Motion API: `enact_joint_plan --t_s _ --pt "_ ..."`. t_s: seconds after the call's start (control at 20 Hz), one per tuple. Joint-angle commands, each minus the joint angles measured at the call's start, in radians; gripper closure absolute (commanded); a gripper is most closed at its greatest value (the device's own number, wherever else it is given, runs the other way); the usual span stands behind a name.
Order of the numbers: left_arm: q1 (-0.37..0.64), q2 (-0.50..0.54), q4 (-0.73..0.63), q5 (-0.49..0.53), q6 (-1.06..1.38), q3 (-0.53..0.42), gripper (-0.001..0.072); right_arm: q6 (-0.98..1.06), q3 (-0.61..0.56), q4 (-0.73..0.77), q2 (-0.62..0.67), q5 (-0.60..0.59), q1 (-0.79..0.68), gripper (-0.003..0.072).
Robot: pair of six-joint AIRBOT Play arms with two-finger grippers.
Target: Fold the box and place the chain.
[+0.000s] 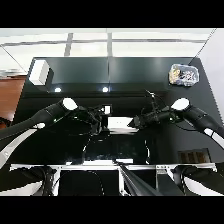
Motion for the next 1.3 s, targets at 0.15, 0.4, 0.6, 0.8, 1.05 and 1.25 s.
enact_joint_plan --t_s 0.15,0.4,0.6,0.8,1.05,1.25 --pt "0.000 0.001 0.000 0.000 -0.001 0.001 0.0249 0.020 -0.001 -0.051 -0.020 -0.032 0.003 0.0674" --pt "0.000 0.001 -0.001 0.000 -0.001 0.001 0.0249 0.019 0.000 -0.051 -0.020 -0.034 0.003 0.0674" --pt "0.000 0.001 -0.001 0.000 -0.001 0.001 0.0249 -0.036 0.054 -0.046 -0.006 0.137 -0.023 0.0674" --pt "0.000 0.013 0.008 0.000 -0.097 0.002 0.0010 -0.039 0.177 -0.064 0.107 0.392 -0.181 0.0674" --pt "-0.001 0.140 0.103 -0.083 -0.098 0.009 -0.0002 -0.031 0.185 -0.169 0.287 0.407 -0.447 0.0674" --pt "-0.055 0.188 -0.047 -0.069 -0.097 0.032 0.0003 -0.032 0.161 -0.165 0.303 0.378 -0.499 0.0674"
